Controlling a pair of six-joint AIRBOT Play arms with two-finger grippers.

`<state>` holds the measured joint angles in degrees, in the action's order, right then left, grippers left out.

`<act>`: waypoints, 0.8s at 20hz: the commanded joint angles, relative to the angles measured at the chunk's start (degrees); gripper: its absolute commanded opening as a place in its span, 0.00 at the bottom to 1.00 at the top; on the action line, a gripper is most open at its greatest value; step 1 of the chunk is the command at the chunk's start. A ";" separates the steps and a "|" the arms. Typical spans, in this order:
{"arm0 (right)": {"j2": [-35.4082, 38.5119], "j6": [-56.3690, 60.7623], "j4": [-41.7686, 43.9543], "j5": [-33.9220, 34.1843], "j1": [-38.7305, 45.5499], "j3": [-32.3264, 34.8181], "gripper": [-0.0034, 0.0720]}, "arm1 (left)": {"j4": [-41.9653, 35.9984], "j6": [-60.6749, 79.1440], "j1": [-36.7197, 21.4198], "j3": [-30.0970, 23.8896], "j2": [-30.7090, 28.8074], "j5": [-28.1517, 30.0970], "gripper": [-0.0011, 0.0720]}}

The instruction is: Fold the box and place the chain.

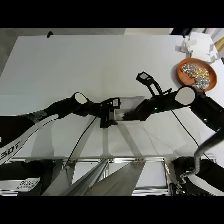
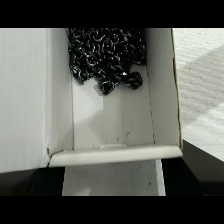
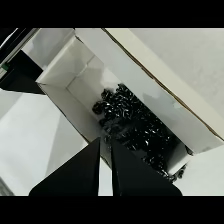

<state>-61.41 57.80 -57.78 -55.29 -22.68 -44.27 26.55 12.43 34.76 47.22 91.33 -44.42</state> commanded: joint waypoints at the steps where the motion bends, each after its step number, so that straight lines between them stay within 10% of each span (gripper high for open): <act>1: -0.94 -0.07 -0.04 0.52 -0.98 0.04 0.18 | 0.00 0.02 -0.04 -0.02 -0.04 -0.02 0.30; 9: 1.68 -0.94 -1.05 -1.68 0.72 0.04 0.18 | 0.00 0.02 -0.04 -0.02 -0.04 0.00 0.30; 16: 8.74 -23.30 -3.48 -20.33 15.74 0.39 0.06 | 0.02 0.02 -0.04 -0.02 -0.04 0.00 0.30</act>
